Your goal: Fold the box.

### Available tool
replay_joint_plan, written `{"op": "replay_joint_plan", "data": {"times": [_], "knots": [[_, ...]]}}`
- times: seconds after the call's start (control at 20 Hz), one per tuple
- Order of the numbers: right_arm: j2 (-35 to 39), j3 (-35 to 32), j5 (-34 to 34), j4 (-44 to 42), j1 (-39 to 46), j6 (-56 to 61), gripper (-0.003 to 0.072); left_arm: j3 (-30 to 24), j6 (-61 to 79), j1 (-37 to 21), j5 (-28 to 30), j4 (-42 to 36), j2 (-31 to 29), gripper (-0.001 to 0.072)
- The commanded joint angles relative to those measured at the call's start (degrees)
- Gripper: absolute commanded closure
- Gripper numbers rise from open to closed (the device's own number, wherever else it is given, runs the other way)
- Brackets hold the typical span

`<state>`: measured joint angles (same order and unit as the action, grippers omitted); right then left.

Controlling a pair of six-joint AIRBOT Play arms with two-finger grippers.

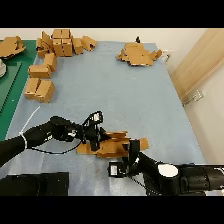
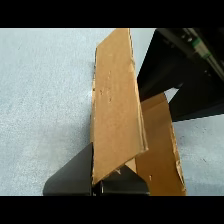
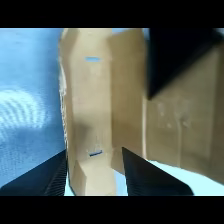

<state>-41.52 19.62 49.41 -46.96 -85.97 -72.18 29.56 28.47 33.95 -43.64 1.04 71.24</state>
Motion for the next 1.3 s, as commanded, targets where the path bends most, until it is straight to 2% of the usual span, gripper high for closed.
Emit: {"op": "replay_joint_plan", "data": {"times": [0.0,0.3,0.4,0.45,0.55,0.7,1.1,1.25], "knots": [[0.4,0.1,1.5,1.9,0.0,3.2,0.0182,0.0,0.0,0.0,0.0,0.0,0.0,0.0698],[0.4,0.1,1.0,0.8,0.0,3.2,0.0180,0.0,0.0,0.0,0.0,0.0,0.0,0.0698],[0.4,0.1,0.0,-1.3,0.0,3.2,0.0087,0.0,0.0,0.0,0.0,0.0,-0.1,0.0699],[0.5,0.1,-0.7,-3.1,0.6,3.9,-0.0023,0.0,0.0,0.0,0.0,0.0,-0.1,0.0698],[0.9,0.1,-2.1,-6.7,3.0,4.3,-0.0023,0.0,0.0,0.0,0.0,0.0,0.0,0.0698],[1.9,0.1,-1.9,-7.8,5.6,4.2,-0.0022,0.0,0.0,0.0,0.0,0.0,0.0,0.0699],[6.4,-0.1,0.8,-8.3,5.8,2.6,-0.0022,0.0,0.0,0.0,0.0,0.0,-0.1,0.0698],[9.0,-1.8,-2.2,-8.4,8.3,0.4,-0.0022,0.0,0.0,0.0,0.0,0.0,0.0,0.0698]]}}
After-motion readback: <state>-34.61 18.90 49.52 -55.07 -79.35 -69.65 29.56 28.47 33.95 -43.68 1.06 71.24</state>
